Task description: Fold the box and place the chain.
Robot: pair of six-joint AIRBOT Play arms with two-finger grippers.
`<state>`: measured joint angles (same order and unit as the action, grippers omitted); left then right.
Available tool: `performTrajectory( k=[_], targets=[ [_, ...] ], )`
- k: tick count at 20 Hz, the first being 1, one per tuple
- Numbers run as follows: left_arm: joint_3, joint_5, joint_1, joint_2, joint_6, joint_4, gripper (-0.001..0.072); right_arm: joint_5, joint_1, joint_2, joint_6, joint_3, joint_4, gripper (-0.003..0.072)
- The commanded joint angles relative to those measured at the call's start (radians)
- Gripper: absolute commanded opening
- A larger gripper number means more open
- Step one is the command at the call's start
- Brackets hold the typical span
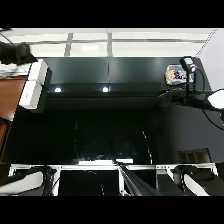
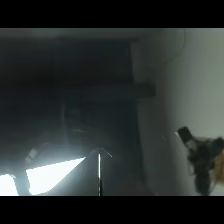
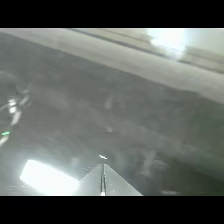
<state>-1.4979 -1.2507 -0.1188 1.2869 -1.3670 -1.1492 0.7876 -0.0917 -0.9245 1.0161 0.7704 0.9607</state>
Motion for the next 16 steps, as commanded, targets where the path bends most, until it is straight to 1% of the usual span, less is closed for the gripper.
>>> performTrajectory(
  k=[1,2,4,6,8,16],
  targets=[
    [0.394,0.277,0.18,-0.287,0.0,-0.148,0.0028,-0.04,-0.029,-0.015,0.002,-0.029,0.09,0.002],
    [0.518,0.333,0.208,-0.368,0.001,-0.171,0.0029,-0.025,-0.029,-0.015,0.001,-0.029,0.087,0.002],
    [0.698,0.398,0.218,-0.49,0.001,-0.176,0.0029,-0.024,-0.029,-0.015,0.001,-0.029,0.088,0.0019],
    [0.792,0.437,0.212,-0.574,0.002,-0.179,0.003,-0.024,-0.029,-0.015,0.001,-0.029,0.088,0.002],
    [0.824,0.433,0.212,-0.613,0.002,-0.177,0.003,-0.024,-0.029,-0.015,0.001,-0.029,0.088,0.002],
    [0.827,0.436,0.213,-0.612,0.002,-0.177,0.003,-0.024,-0.029,-0.015,0.001,-0.029,0.088,0.0019]
  ],
)
